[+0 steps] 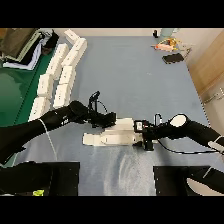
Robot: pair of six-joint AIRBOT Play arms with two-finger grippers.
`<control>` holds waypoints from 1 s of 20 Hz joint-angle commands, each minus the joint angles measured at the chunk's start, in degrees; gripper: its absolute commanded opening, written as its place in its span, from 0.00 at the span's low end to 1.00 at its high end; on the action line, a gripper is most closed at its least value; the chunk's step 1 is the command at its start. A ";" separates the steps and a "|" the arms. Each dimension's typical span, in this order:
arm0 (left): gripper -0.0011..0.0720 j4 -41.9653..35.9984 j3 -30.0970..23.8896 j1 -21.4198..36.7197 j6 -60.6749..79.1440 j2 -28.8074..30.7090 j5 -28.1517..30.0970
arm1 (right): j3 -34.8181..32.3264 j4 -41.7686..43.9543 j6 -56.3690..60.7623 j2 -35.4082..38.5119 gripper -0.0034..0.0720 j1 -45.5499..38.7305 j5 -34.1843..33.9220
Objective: Fold the box.
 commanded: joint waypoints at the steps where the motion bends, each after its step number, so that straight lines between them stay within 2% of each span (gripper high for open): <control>1: 0.03 0.13 2.51 -0.04 1.42 -0.07 -0.44 | -0.02 0.02 -0.02 0.04 0.74 0.04 0.00; 3: 0.03 0.52 5.66 0.31 5.66 1.66 -2.25 | -0.02 0.02 -0.02 0.04 0.74 0.04 -0.02; 6: 0.03 6.58 8.79 2.69 8.46 8.22 -9.60 | -0.02 0.00 -0.02 0.04 0.74 0.04 -0.02; 10: 0.03 22.99 8.74 5.77 10.14 18.29 -21.94 | -0.02 0.02 -0.02 0.04 0.74 0.04 0.00; 13: 0.03 32.54 8.74 5.99 20.20 22.62 -26.23 | -0.02 0.02 -0.02 0.04 0.74 0.04 0.00; 16: 0.03 34.07 8.55 6.14 36.13 23.61 -30.77 | -0.02 0.02 -0.02 0.04 0.74 0.04 0.00; 19: 0.03 31.69 6.21 10.69 48.30 23.74 -32.81 | -0.02 0.00 -0.02 0.04 0.74 0.02 -0.02; 20: 0.15 30.84 4.57 12.17 50.31 23.71 -32.39 | -0.02 0.00 -0.02 0.04 0.74 0.04 0.00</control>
